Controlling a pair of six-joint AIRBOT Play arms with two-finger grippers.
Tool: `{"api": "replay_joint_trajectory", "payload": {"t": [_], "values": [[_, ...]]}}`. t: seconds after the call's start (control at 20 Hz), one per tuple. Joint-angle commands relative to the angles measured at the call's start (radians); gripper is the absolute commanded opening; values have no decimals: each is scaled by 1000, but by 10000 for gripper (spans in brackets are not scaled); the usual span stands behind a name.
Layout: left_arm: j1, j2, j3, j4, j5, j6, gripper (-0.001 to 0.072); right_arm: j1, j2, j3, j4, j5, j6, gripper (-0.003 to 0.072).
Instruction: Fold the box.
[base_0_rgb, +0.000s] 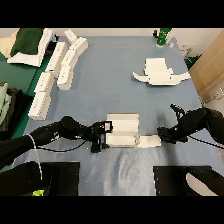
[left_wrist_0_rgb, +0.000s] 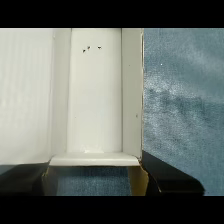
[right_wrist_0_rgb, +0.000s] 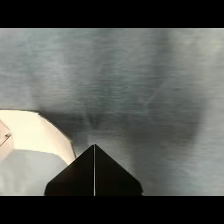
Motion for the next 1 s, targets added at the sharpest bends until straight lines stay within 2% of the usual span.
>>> {"api": "replay_joint_trajectory", "payload": {"t": [0.0,0.3,0.7,0.95], "values": [[1,0,1,0,0,0,479,-9,-1,3,122,-60,-98,-1],[0,0,1,0,0,0,480,-9,34,2,182,-46,-132,0],[1,0,1,0,0,0,480,89,-84,4,239,54,-161,0],[1,0,1,0,0,0,479,122,-28,55,250,32,-162,1]]}}
